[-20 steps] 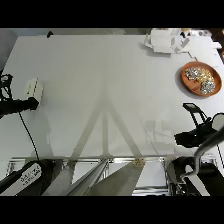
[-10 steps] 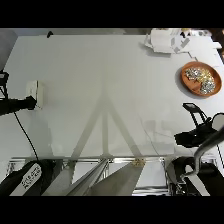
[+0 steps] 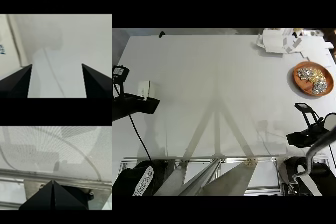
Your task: Fold the box and place the chain.
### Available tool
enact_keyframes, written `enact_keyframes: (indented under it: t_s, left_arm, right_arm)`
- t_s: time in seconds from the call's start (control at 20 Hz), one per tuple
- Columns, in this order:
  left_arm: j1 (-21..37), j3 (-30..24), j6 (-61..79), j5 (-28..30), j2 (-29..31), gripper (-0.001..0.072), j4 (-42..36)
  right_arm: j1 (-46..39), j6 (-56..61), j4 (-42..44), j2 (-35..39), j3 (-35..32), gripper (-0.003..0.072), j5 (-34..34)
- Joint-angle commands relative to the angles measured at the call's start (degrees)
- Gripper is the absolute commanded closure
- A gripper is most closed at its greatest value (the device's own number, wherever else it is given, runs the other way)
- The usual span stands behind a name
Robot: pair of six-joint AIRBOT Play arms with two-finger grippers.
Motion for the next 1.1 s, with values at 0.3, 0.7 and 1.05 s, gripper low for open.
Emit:
enact_keyframes:
  t_s: [0.3, 0.7, 1.05]
  left_arm:
    - [-3.58, 0.00, -0.02, -12.28, 6.16, 0.0014, -3.43]
    - [-3.58, 0.00, -0.02, -12.28, 6.16, 0.0014, -3.43]
    - [-3.58, 0.00, -0.02, -12.28, 6.16, 0.0014, -3.43]
  right_arm:
    - [-0.04, 0.02, 0.02, 0.04, 0.00, 0.0668, 0.00]
    - [-0.04, 0.02, 0.02, 0.04, -0.02, 0.0668, 0.00]
    - [-0.04, 0.02, 0.02, 0.04, 0.00, 0.0668, 0.00]
